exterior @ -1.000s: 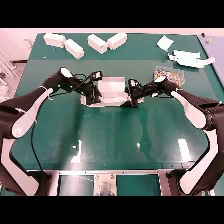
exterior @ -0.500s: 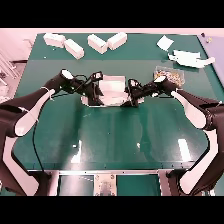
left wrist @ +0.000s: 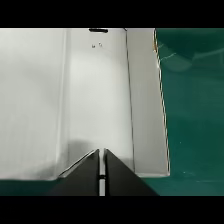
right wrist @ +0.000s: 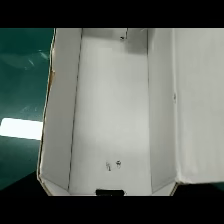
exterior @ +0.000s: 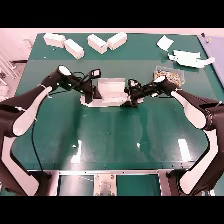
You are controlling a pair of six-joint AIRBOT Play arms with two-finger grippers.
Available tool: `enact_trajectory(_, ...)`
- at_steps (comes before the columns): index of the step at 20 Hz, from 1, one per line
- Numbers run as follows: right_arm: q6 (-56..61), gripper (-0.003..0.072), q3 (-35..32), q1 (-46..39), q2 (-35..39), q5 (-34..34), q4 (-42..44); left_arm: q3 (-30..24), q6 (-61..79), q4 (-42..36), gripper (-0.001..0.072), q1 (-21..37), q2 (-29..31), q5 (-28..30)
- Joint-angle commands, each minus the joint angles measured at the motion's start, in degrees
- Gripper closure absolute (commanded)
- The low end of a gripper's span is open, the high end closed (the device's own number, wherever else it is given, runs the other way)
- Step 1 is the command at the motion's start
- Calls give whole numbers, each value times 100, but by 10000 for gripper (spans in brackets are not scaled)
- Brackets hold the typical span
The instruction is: Fold the box and place the chain.
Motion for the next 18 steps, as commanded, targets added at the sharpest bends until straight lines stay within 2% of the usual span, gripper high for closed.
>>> enact_trajectory(1, 4, 94, 0, -2, 0, 7, -2, 225, -142, 76, 691, 306, 11, -752)
enact_trajectory(3, 4, 93, 0, -2, 0, 7, -2, 306, -164, 39, 691, 551, 17, -990)
enact_trajectory(7, 4, 93, 0, -2, 0, 7, -2, 352, -704, -225, 693, 1062, 127, -1104)
enact_trajectory(14, 4, 93, 0, -2, 0, 7, -2, 282, -3823, -201, 692, 1657, 133, -1062)
enact_trajectory(18, 4, 93, 0, -2, 0, 7, -2, -227, -5045, 33, 692, 1663, 129, -769)
